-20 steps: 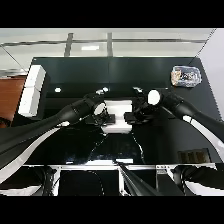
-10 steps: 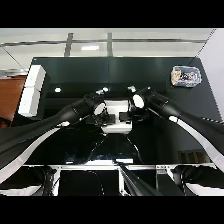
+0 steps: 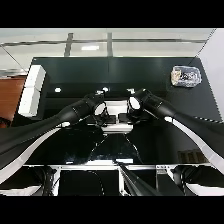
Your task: Fold the box and place the chain.
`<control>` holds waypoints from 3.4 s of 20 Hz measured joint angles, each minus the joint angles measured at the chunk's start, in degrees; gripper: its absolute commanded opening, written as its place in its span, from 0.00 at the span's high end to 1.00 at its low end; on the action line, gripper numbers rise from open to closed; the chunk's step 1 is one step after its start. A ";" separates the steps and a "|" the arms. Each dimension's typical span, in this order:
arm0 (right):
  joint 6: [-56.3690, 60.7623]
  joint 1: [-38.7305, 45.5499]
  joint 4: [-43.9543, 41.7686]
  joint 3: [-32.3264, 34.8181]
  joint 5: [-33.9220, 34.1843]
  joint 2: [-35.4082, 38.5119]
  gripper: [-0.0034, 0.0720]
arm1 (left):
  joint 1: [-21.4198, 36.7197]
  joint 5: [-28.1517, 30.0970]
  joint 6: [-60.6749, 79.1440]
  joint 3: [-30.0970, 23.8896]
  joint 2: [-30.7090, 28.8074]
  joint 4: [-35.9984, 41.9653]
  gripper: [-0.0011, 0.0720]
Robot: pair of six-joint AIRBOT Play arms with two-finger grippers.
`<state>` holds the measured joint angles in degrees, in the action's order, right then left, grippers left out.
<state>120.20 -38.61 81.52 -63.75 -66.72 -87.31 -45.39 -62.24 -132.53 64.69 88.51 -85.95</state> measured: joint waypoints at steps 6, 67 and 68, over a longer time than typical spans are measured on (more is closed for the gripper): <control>0.35 0.00 -0.68 0.00 -0.24 -0.04 0.94 | 0.00 0.26 -0.20 0.00 0.00 0.09 0.95; -30.53 52.28 -4.63 -49.62 -6.86 3.82 0.94 | 0.00 -1.38 0.13 0.00 0.02 -0.11 0.95; -30.95 51.63 -5.68 -49.22 -6.80 6.58 0.94 | 0.00 -1.40 0.11 0.00 0.02 -0.11 0.95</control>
<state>89.25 13.02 75.83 -112.97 -73.52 -80.73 -45.39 -63.64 -132.42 64.69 88.53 -86.06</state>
